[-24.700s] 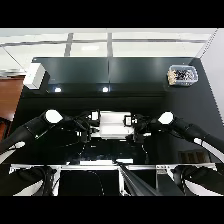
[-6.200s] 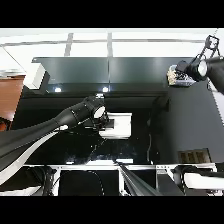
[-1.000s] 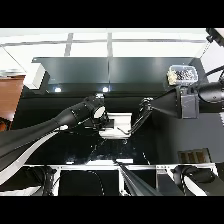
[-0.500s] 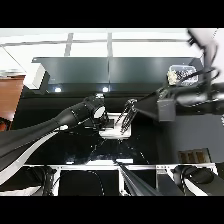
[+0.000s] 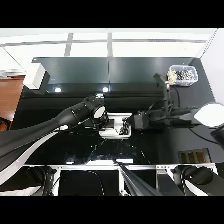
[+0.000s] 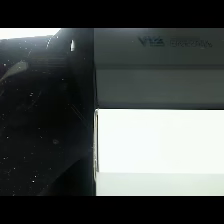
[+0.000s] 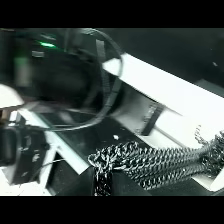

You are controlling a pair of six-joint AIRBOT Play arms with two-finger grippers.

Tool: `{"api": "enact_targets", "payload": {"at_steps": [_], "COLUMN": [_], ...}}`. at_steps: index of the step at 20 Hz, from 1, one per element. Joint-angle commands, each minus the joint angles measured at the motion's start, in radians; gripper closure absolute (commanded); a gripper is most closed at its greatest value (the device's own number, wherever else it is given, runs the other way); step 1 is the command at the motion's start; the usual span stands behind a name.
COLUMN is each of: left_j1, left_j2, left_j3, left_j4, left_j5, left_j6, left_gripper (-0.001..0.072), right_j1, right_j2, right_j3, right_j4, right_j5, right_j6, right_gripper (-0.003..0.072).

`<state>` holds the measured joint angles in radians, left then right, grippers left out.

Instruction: Fold the box and place the chain.

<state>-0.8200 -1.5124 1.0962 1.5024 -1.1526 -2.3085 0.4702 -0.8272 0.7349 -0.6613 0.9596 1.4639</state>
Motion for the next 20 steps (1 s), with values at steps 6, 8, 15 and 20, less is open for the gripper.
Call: {"api": "enact_targets", "payload": {"at_steps": [6,8,15,20], "left_j1": [0.000,0.000,0.000,0.000], "left_j2": [0.000,0.000,0.000,0.000], "left_j3": [0.001,0.001,0.001,0.001], "left_j4": [0.000,0.000,0.000,0.005], "left_j5": [0.000,0.000,0.001,0.002], "left_j6": [0.000,0.000,0.000,0.001], "left_gripper": [0.0684,0.0684,0.0684,0.0684], "right_j1": [0.068,0.068,-0.180,-0.281], "right_j2": [-0.166,-0.186,-0.026,0.044], "right_j3": [-0.081,-0.080,-0.027,-0.029], "right_j4": [-0.029,-0.031,-0.274,-0.346], "right_j5": [-0.153,-0.150,0.172,0.183], "right_j6": [0.008,0.006,-0.029,-0.061], "right_gripper": [0.0669,0.0372,0.0372,0.0372]}}
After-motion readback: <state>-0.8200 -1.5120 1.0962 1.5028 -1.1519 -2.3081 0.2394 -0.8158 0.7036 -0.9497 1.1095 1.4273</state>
